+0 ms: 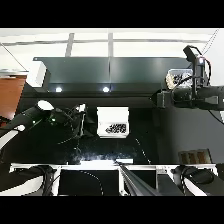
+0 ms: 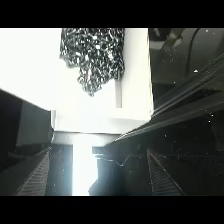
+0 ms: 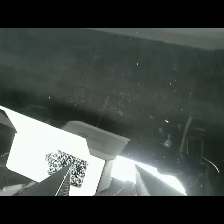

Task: Fold the box and place the chain.

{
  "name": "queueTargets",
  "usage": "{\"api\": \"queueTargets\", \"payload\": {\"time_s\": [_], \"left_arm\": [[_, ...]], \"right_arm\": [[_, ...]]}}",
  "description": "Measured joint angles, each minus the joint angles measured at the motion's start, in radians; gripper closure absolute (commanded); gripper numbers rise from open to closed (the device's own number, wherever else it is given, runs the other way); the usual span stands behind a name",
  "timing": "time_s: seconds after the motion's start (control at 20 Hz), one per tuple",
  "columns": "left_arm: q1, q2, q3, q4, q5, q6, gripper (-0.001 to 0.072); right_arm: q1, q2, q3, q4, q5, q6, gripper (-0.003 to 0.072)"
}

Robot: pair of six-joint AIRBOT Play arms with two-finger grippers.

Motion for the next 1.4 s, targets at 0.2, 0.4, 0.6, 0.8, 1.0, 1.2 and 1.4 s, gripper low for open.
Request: {"api": "queueTargets", "payload": {"time_s": [0.2,0.4,0.6,0.8,1.0,1.2,1.4], "left_arm": [[-0.035,-0.014,0.012,-0.008,0.023,0.016,-0.0004],[-0.074,-0.018,0.017,-0.011,0.074,-0.001,-0.0004],[-0.113,-0.02,0.021,-0.011,0.108,-0.018,-0.0003],[-0.15,-0.021,0.024,-0.011,0.149,-0.031,0.0046],[-0.162,-0.021,0.024,-0.013,0.164,-0.042,0.0319],[-0.166,-0.021,0.024,-0.012,0.172,-0.047,0.0321],[-0.167,-0.021,0.024,-0.01,0.175,-0.048,0.032]], "right_arm": [[0.0,0.0,0.0,0.0,-0.013,0.0,0.0229],[0.0,0.0,0.0,-0.001,-0.019,-0.003,0.0229],[0.0,0.0,0.0,-0.004,-0.021,-0.011,0.0229],[0.0,0.0,0.0,-0.008,-0.021,-0.018,0.0228],[0.0,-0.007,-0.003,-0.053,-0.02,-0.018,-0.0014],[0.0,-0.079,-0.005,-0.095,-0.033,-0.063,-0.0018],[0.0,-0.24,0.007,-0.063,-0.165,-0.119,-0.0017]]}}
